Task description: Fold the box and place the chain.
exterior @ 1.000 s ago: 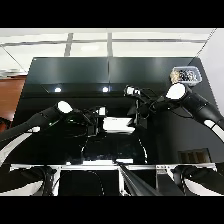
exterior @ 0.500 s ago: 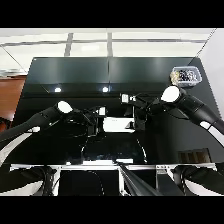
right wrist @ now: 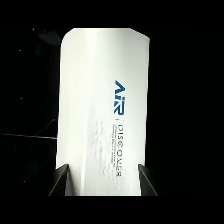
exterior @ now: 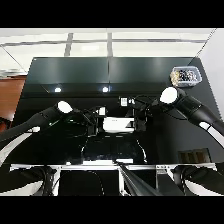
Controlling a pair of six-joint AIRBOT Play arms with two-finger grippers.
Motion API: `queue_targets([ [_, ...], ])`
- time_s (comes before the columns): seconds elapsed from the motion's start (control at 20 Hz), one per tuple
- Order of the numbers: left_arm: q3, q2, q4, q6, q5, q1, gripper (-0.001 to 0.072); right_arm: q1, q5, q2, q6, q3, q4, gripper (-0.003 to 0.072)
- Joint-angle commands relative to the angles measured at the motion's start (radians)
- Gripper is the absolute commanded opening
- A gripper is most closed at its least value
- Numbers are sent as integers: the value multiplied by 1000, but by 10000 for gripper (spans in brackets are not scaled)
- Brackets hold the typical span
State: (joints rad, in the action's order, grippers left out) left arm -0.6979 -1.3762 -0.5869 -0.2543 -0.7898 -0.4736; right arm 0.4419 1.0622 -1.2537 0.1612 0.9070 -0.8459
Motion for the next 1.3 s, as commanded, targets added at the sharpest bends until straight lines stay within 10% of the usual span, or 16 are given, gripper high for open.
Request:
queue_targets([
  [0.0,-1,0,0,0,0,0,397,1,-1,0,17,0,-3,474],
  [0.1,-1,0,0,0,0,0,397,1,-1,0,37,0,-3,470],
  [0.2,-1,0,0,0,0,0,397,1,15,0,48,0,-3,204],
  [1.25,-1,0,0,0,1,0,397,2,41,0,71,0,-1,272],
])
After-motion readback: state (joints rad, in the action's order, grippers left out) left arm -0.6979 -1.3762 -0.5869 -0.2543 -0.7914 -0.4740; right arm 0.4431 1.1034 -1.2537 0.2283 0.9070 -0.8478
